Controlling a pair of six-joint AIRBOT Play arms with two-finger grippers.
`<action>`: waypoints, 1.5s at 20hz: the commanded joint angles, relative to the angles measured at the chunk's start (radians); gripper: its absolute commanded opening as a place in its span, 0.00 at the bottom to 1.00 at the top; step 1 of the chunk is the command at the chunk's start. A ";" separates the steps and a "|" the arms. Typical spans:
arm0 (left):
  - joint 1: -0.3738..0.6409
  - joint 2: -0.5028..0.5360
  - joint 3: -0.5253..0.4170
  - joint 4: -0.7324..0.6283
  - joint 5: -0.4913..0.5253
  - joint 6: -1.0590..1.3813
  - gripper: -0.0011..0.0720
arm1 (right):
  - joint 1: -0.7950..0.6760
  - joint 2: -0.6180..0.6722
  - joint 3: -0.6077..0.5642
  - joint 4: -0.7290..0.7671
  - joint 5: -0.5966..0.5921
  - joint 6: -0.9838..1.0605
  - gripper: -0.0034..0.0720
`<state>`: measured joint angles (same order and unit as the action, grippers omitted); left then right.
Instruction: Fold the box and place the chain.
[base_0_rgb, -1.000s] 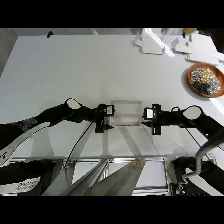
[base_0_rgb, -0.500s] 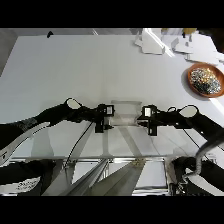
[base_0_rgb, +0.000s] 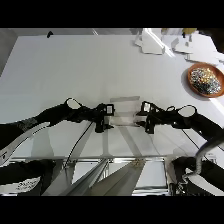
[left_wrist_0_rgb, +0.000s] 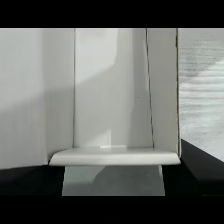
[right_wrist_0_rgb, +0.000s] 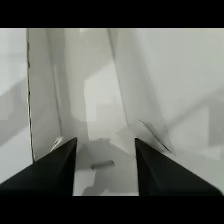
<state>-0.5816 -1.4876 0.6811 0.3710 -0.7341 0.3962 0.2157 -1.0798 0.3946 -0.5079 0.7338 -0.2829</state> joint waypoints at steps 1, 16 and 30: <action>0.000 0.000 0.000 0.003 -0.003 0.004 0.30 | -0.057 0.116 0.001 -0.203 -0.009 0.266 0.37; 0.000 0.000 0.000 0.003 -0.003 0.004 0.30 | -0.345 0.156 0.002 -0.554 0.187 1.492 0.07; 0.000 0.000 0.000 0.003 -0.003 0.004 0.30 | -0.177 0.019 0.002 -0.164 0.218 1.294 0.07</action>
<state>-0.5816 -1.4876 0.6811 0.3740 -0.7383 0.3988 0.0299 -1.0691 0.3969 -0.7204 0.9413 1.0378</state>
